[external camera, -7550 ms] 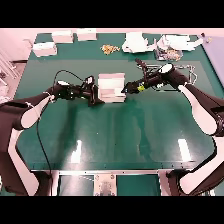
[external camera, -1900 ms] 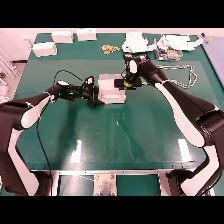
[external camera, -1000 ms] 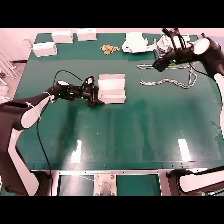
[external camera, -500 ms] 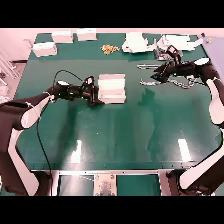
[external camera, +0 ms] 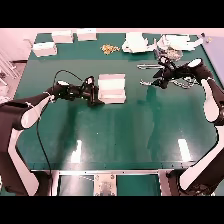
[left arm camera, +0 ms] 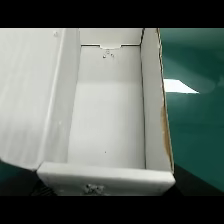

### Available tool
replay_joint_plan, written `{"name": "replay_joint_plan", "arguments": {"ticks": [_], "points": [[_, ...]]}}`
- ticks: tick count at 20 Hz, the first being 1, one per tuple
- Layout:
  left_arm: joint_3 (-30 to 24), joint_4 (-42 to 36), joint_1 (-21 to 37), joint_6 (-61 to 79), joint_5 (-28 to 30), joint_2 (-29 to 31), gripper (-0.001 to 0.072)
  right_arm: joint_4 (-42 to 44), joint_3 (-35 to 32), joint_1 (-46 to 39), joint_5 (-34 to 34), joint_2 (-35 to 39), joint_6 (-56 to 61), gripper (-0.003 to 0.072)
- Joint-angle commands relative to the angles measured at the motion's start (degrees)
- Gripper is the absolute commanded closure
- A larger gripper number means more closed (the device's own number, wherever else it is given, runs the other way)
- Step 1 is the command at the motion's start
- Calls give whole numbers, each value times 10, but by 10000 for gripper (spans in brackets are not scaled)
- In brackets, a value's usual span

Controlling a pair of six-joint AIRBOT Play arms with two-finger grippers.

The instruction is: Fold the box and place the chain.

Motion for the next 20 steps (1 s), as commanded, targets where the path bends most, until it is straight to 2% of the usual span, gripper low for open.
{"name": "replay_joint_plan", "arguments": {"ticks": [1, 13, 15, 17, 18, 19, 20], "points": [[0, 0, 0, 0, 0, 0, 420, -9, 7, 5, -4, -9, -14, 203], [0, 0, 0, 0, 0, 0, 420, -22, 16, 6, -6, -48, -13, 243], [0, 0, 0, 0, 0, 0, 420, -23, 16, 8, -6, -48, -11, 347], [0, 0, 0, 0, 0, 0, 420, -28, 16, 10, -6, -48, 2, 530], [0, 0, 1, 0, 0, 0, 420, -32, 16, 10, -6, -48, 13, 579], [0, 0, 0, 0, 0, 0, 420, -38, 16, 10, -6, -48, 24, 675], [0, 0, 0, 0, 0, 0, 420, -38, 16, 10, -6, -48, 35, 680]]}}
